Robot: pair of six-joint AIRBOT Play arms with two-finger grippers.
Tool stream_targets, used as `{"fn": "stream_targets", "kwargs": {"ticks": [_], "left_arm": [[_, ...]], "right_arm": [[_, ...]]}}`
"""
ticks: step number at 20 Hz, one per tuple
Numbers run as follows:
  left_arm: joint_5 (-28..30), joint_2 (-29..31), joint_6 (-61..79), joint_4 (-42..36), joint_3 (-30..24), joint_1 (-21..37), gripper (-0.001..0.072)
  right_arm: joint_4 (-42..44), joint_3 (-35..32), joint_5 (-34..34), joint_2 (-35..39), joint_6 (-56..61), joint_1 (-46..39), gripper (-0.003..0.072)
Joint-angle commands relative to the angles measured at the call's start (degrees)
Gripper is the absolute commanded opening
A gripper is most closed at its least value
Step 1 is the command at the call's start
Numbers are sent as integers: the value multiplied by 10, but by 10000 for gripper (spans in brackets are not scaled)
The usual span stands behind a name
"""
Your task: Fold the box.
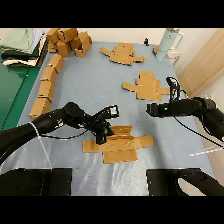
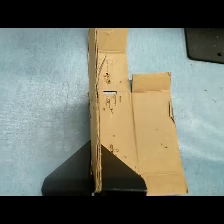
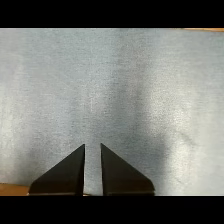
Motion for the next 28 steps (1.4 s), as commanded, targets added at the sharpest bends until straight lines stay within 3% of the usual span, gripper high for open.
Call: {"fn": "stream_targets", "kwargs": {"ticks": [1,3,7,10,13,16,19,20,22,23,28], "left_arm": [[-10,2,-10,2,-2,0,14],[-6,3,-10,2,-1,1,14],[-7,3,-10,2,-1,1,15],[-6,3,-10,-2,-1,1,15],[-6,3,-10,-2,-1,1,15],[-6,3,-10,-2,-1,1,15],[-6,3,-10,-2,-1,1,15],[-6,3,-10,-2,-1,1,15],[-6,3,-10,-2,-1,1,15],[-6,3,-10,-2,-1,1,15],[-6,3,-10,-2,-1,1,15]], "right_arm": [[0,1,0,0,-1,0,149],[0,1,-8,0,-12,0,5],[-44,0,-69,15,-47,32,3],[-109,-2,-157,58,20,112,3],[-152,-40,-216,120,100,246,3],[-176,-88,-215,170,176,421,2],[-274,-115,-203,168,197,613,6],[-310,-125,-192,156,186,659,36],[-357,-145,-152,122,159,720,402],[-369,-149,-136,101,149,736,429],[-449,-149,-98,32,149,742,427]]}}
